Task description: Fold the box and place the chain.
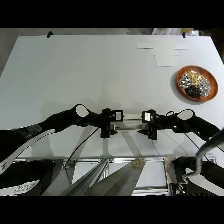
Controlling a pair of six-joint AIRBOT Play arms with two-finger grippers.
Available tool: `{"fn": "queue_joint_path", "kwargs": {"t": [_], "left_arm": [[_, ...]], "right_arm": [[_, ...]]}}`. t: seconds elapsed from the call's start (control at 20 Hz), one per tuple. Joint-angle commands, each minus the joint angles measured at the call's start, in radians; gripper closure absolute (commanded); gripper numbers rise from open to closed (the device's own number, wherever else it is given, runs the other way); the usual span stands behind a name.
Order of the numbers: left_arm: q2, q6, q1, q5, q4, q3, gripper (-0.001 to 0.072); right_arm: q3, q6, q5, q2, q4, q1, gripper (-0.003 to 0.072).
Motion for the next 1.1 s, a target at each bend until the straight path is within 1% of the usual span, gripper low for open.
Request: {"fn": "queue_joint_path", "kwargs": {"t": [0.0, 0.2, 0.4, 0.45, 0.5, 0.6, 0.7, 0.9, 1.05], "left_arm": [[0.0, 0.0, -0.001, -0.002, 0.001, -0.001, 0.05], [0.0, 0.0, -0.001, -0.002, 0.0, -0.001, 0.05], [0.0, 0.0, -0.001, -0.002, 0.001, -0.001, 0.05], [0.0, 0.0, -0.001, -0.002, 0.0, -0.001, 0.05], [0.0, 0.0, -0.001, -0.002, 0.001, -0.001, 0.05], [0.0, 0.0, -0.001, -0.002, 0.0, -0.001, 0.05], [0.0, 0.0, -0.001, -0.002, 0.0, -0.001, 0.05], [0.0, 0.0, -0.001, -0.002, 0.001, -0.001, 0.05], [0.0, 0.0, -0.001, -0.002, 0.0, -0.001, 0.05]], "right_arm": [[0.001, -0.002, -0.062, -0.001, -0.003, 0.0, 0.0244], [0.001, -0.002, -0.049, -0.001, -0.003, 0.0, 0.0244], [0.001, 0.002, 0.015, -0.001, -0.002, 0.0, 0.0242], [0.001, 0.003, 0.029, -0.001, -0.003, -0.001, 0.0171], [0.001, 0.023, 0.038, 0.001, -0.004, -0.001, -0.0034], [0.001, 0.087, 0.057, 0.017, -0.024, -0.001, -0.0025], [0.001, 0.151, 0.083, 0.061, -0.089, -0.001, -0.0025], [0.001, 0.325, 0.117, 0.215, -0.279, -0.001, -0.0022], [0.001, 0.458, 0.132, 0.335, -0.365, -0.001, -0.0021]]}}
